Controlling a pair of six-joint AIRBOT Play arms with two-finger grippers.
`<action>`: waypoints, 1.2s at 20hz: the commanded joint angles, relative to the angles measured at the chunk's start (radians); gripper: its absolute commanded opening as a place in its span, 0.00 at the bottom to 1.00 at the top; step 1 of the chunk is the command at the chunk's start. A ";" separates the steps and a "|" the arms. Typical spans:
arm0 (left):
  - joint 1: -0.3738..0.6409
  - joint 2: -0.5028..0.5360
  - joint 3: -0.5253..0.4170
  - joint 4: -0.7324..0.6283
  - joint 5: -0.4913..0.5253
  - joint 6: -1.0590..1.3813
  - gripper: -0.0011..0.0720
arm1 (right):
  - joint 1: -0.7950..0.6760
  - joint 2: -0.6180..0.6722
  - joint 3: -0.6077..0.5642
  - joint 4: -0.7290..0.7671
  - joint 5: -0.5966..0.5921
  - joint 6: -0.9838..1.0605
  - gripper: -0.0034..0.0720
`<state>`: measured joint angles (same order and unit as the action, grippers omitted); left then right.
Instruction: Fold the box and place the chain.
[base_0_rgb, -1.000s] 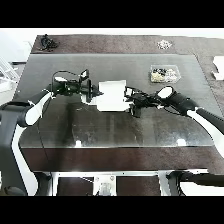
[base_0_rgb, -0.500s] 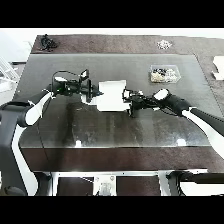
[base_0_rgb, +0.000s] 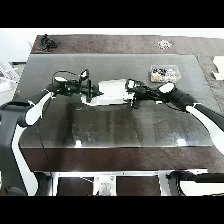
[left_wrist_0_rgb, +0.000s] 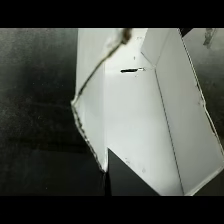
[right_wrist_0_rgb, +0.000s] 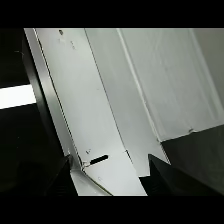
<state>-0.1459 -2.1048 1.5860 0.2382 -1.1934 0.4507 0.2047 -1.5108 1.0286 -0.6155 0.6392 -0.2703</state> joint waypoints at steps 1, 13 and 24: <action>0.000 0.000 0.000 0.000 0.002 0.002 0.04 | -0.013 0.000 0.014 0.033 -0.001 -0.077 0.81; 0.000 0.000 0.000 0.000 0.000 0.002 0.04 | -0.090 -0.152 0.201 0.058 0.254 -0.130 0.87; 0.000 0.000 0.000 0.000 0.000 0.002 0.04 | -0.127 -0.281 0.300 0.055 0.415 -0.134 0.88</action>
<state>-0.1459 -2.1048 1.5860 0.2382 -1.1946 0.4526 0.0818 -1.7599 1.3048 -0.5610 1.0096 -0.4030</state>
